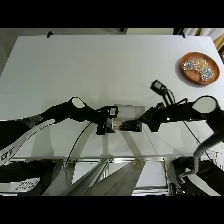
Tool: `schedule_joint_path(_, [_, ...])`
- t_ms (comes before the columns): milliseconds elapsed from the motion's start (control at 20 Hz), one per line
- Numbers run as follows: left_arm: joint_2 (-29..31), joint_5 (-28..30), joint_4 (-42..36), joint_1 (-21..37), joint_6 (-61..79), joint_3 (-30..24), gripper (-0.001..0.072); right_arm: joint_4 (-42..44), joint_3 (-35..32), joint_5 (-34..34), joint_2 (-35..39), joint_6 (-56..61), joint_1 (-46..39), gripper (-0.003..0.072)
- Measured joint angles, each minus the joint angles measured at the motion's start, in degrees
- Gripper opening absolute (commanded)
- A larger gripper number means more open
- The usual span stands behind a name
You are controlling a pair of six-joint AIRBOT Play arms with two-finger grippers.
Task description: Fold the box and place the chain.
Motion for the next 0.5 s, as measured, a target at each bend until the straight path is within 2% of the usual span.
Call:
schedule_joint_path(50, [0.0,0.0,0.0,0.0,0.0,0.0,0.0253,-0.5,-0.2,-0.2,-2.0,-0.3,1.1,0.0313])
schedule_joint_path(200, [0.0,0.0,0.0,0.0,0.0,0.0,0.0253,-1.3,-0.4,-0.8,-4.9,-0.7,3.3,0.031])
schedule_joint_path(350, [0.0,0.0,0.0,0.0,0.0,0.0,0.0253,-1.4,-0.1,-1.0,-3.6,-0.9,4.2,0.028])
schedule_joint_path(500, [0.0,0.0,0.0,0.0,0.0,0.0,0.0253,-1.3,1.6,-1.1,0.9,-0.9,3.6,0.0188])
